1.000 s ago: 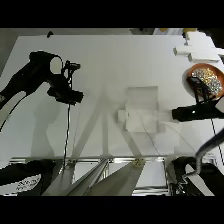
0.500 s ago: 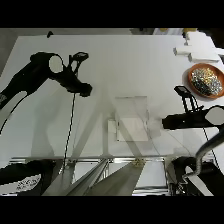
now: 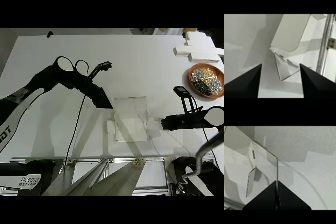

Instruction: Fold the box and place the chain.

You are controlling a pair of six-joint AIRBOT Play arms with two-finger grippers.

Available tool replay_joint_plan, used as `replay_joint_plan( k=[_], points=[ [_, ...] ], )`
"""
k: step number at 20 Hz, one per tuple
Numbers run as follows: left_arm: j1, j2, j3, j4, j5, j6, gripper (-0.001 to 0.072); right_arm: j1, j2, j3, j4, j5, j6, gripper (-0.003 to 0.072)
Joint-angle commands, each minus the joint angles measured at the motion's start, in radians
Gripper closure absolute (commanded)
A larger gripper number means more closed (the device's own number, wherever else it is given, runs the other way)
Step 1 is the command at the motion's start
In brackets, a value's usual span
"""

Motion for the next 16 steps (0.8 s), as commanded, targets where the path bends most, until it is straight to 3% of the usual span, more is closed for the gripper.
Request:
replay_joint_plan(
  k=[1,7,11,12,16],
  points=[
    [-0.009,-0.077,0.0,-0.084,-0.004,0.119,0.0075,0.001,0.001,0.0,0.001,0.0,0.0,0.0675],
    [-0.053,-0.167,0.0,-0.108,0.1,0.187,0.0049,0.001,0.001,0.0,0.002,0.002,0.0,0.0675],
    [-0.077,-0.197,0.0,-0.2,0.114,0.268,0.0082,0.001,0.001,0.0,0.001,0.001,0.0,0.0675],
    [-0.084,-0.2,0.0,-0.188,0.124,0.279,0.0102,0.001,0.001,0.0,0.001,0.0,0.0,0.0675],
    [-0.095,-0.2,0.0,-0.149,0.126,0.283,0.0328,0.001,0.001,0.0,0.001,0.001,0.0,0.0675]
  ],
)
